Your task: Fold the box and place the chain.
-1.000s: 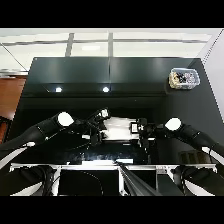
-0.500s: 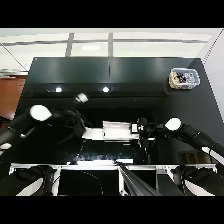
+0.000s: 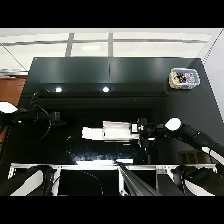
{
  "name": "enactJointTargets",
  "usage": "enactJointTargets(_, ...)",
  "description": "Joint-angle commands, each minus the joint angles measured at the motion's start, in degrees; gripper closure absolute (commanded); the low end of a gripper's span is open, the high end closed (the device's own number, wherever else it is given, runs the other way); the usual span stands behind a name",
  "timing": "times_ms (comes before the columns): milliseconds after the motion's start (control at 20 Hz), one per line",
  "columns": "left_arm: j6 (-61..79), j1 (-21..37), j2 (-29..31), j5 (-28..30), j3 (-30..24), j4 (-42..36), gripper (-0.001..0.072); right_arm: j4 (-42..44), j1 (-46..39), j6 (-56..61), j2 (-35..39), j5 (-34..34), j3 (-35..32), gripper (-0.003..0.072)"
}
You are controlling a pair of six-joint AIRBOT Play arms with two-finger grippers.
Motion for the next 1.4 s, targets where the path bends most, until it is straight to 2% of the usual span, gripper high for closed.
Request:
enactJointTargets(0, -4.0, 1.7, -4.1, -2.1, -1.5, -0.8, 0.0679, 0.0, 0.0, 0.0, 0.0, 0.0, 0.0, 0.0456)
enactJointTargets(100, -3.8, 0.4, -4.9, -1.2, -3.0, -1.6, 0.068, 0.0, 0.0, 0.0, 0.0, 0.0, 0.0, 0.0456)
enactJointTargets(200, -3.5, -0.9, -5.0, 2.3, -6.0, -3.3, 0.0679, 0.0, 0.0, 0.0, 0.0, 0.0, 0.0, 0.0455)
enactJointTargets(400, 2.1, -5.1, -5.5, 5.8, -10.6, -13.5, 0.0679, 0.0, 0.0, 0.0, 0.0, 0.0, 0.0, 0.0456)
enactJointTargets(550, 4.9, -11.5, -6.3, 9.5, -10.8, -18.0, 0.0679, 0.0, 0.0, 0.0, 0.0, 0.0, 0.0, 0.0456)
enactJointTargets(700, 4.9, -17.1, -7.6, 11.7, -10.7, -18.7, 0.0679, 0.0, 0.0, 0.1, 0.0, 0.0, 0.0, 0.0455)
enactJointTargets(950, 5.1, -21.2, -8.9, 12.4, -10.6, -21.2, 0.0675, 0.0, 0.0, 0.1, 0.0, 0.0, 0.0, 0.0456)
enactJointTargets(1000, 6.7, -21.7, -8.9, 12.2, -10.4, -22.5, 0.0611, 0.0, 0.0, 0.1, 0.0, 0.0, 0.0, 0.0455)
enactJointTargets(1100, 7.8, -22.4, -8.9, 10.6, -9.6, -24.3, 0.0341, 0.0, 0.0, 0.1, 0.0, 0.0, 0.0, 0.0456)
enactJointTargets(1150, 7.9, -22.3, -8.9, 9.1, -8.9, -25.2, 0.025, 0.0, 0.0, 0.1, 0.0, 0.0, 0.0, 0.0455)
enactJointTargets(1300, 8.5, -22.6, -8.9, 4.7, -6.4, -25.4, 0.0147, 0.0, 0.0, 0.1, 0.0, 0.0, 0.0, 0.0455)
enactJointTargets(1350, 9.1, -23.0, -8.9, 3.7, -5.6, -25.4, 0.0012, 0.0, 0.0, 0.1, 0.0, 0.0, 0.0, 0.0455)
